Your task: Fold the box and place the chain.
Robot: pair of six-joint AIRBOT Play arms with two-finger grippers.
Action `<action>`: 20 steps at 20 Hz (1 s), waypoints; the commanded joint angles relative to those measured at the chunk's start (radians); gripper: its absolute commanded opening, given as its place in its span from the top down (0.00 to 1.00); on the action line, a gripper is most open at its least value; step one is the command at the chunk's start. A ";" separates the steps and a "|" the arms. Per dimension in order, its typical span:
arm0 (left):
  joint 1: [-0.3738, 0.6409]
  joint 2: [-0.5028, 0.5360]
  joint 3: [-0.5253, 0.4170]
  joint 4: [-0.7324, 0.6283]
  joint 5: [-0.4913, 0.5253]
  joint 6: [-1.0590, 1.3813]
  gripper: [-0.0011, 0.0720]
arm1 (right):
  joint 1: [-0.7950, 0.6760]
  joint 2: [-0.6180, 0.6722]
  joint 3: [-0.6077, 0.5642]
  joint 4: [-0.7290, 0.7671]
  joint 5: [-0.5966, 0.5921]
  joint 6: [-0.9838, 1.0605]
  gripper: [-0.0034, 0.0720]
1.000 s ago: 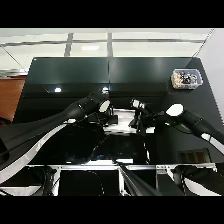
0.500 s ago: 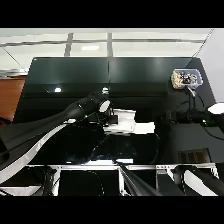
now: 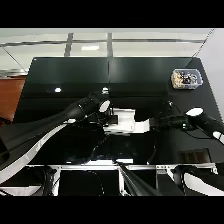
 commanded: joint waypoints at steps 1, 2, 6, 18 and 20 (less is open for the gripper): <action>0.001 0.000 0.000 0.001 0.000 0.002 0.94 | 0.049 -0.023 0.056 0.071 0.059 -0.051 0.71; 0.001 0.000 0.000 0.001 0.000 0.002 0.94 | 0.049 -0.023 0.080 0.070 0.087 -0.039 0.29; 0.001 0.000 0.000 0.001 0.000 0.002 0.94 | 0.074 -0.023 0.139 0.078 0.128 0.026 0.12; 0.000 0.000 0.000 0.000 0.000 0.002 0.94 | 0.420 -0.023 0.329 -0.468 -0.034 0.634 0.31; 0.001 0.000 0.000 0.000 0.000 0.002 0.94 | 0.479 -0.023 0.376 -0.583 -0.037 0.778 0.31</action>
